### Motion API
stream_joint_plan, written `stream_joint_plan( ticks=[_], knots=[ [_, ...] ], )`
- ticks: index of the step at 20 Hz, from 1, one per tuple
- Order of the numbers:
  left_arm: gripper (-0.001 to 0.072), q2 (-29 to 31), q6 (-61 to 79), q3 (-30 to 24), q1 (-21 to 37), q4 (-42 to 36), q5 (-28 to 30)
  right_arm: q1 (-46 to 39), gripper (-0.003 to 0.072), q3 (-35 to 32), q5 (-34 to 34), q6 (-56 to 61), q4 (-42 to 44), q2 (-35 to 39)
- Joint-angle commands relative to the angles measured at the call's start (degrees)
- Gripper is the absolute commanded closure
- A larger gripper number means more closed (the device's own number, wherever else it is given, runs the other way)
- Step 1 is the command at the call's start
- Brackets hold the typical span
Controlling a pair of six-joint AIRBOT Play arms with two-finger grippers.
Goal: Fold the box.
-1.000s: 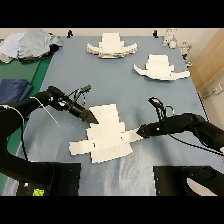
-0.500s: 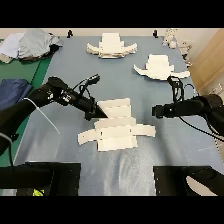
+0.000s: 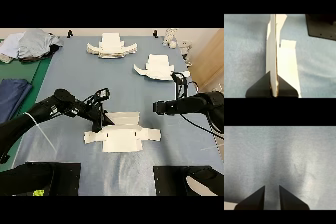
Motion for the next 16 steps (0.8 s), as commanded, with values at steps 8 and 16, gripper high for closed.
stream_joint_plan(
  ticks=[8, 16],
  knots=[
    [0.0697, 0.31, 3.72, -4.98, -2.01, -2.69, 5.81, -0.02, 0.0413, 0.07, 0.07, 0.17, 0.33, -0.04],
    [0.0696, 0.31, 3.3, -5.79, -2.01, -0.24, 4.2, -0.02, 0.0413, 0.07, 0.07, 0.17, 0.33, -0.04]
  ],
)
